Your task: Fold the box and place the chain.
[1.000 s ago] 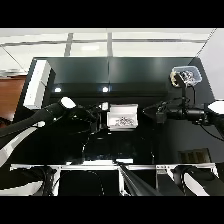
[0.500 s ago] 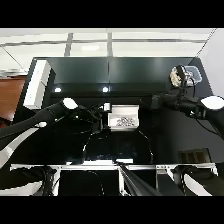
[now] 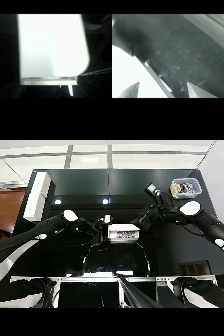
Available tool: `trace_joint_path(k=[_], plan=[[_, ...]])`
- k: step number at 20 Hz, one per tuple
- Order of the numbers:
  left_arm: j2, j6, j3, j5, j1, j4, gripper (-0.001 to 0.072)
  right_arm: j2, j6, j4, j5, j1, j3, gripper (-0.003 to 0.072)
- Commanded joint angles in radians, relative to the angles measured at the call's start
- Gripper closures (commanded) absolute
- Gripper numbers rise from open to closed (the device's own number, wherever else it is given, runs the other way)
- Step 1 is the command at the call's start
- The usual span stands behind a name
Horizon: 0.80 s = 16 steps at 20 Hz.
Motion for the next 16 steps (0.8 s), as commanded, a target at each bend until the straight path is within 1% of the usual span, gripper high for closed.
trace_joint_path(k=[1,5,10,13,15,16], plan=[[-0.001,0.001,0.0,0.001,0.0,0.001,0.0309,0.031,-0.178,-0.079,0.109,0.011,0.031,-0.0034],[-0.001,0.001,0.0,0.001,0.0,0.001,0.0309,0.034,-0.241,-0.083,0.156,0.026,0.033,-0.0034],[-0.001,0.001,0.0,0.002,0.0,0.001,0.0309,-0.021,-0.303,-0.083,0.114,0.09,0.033,-0.0034],[-0.001,0.001,0.0,0.001,0.0,0.001,0.0309,-0.051,-0.304,-0.089,0.077,0.105,0.033,-0.0034],[-0.001,0.001,0.0,0.001,0.0,0.001,0.0309,-0.052,-0.304,-0.09,0.075,0.105,0.033,-0.0034],[-0.001,0.001,0.0,0.001,0.0,0.001,0.0309,-0.052,-0.311,-0.089,0.097,0.105,0.033,-0.0034]])
